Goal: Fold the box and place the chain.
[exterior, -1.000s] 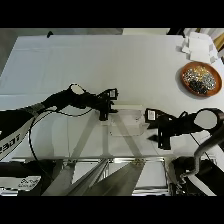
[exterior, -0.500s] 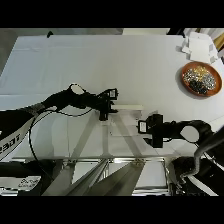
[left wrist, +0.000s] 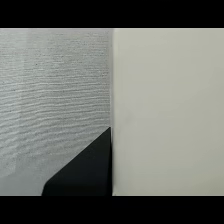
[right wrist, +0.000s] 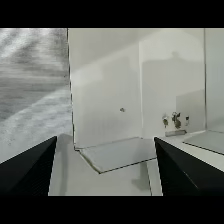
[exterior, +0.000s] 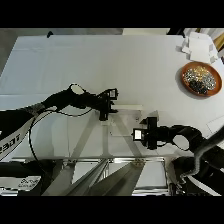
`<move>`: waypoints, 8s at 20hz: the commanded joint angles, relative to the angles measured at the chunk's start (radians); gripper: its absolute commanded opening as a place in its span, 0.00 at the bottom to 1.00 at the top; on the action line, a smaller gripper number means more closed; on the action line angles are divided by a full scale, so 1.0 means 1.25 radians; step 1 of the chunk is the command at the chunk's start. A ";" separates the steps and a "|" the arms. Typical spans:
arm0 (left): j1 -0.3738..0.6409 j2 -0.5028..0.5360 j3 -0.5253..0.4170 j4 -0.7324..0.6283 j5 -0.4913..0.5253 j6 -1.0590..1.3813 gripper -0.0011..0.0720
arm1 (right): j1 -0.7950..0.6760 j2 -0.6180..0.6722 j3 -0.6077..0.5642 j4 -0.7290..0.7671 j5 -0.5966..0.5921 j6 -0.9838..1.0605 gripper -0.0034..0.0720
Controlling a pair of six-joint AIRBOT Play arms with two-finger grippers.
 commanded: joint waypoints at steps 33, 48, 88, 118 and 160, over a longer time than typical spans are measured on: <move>-0.001 0.000 0.000 0.000 0.000 0.000 0.03 | -0.338 -0.216 0.136 0.487 0.130 -0.637 0.94; -0.001 0.000 0.000 0.000 0.000 0.000 0.03 | -0.338 -0.323 0.140 0.560 0.162 -0.730 0.90; -0.001 0.000 0.000 0.000 0.000 0.000 0.03 | -0.338 -0.385 0.142 0.612 0.147 -0.754 0.58; -0.091 0.277 0.000 0.212 -0.189 -0.417 0.02 | -0.338 -0.385 0.142 0.612 0.147 -0.754 0.58; -0.070 0.181 -0.005 0.658 -0.019 -0.515 0.31 | -0.338 -0.385 0.142 0.612 0.147 -0.754 0.58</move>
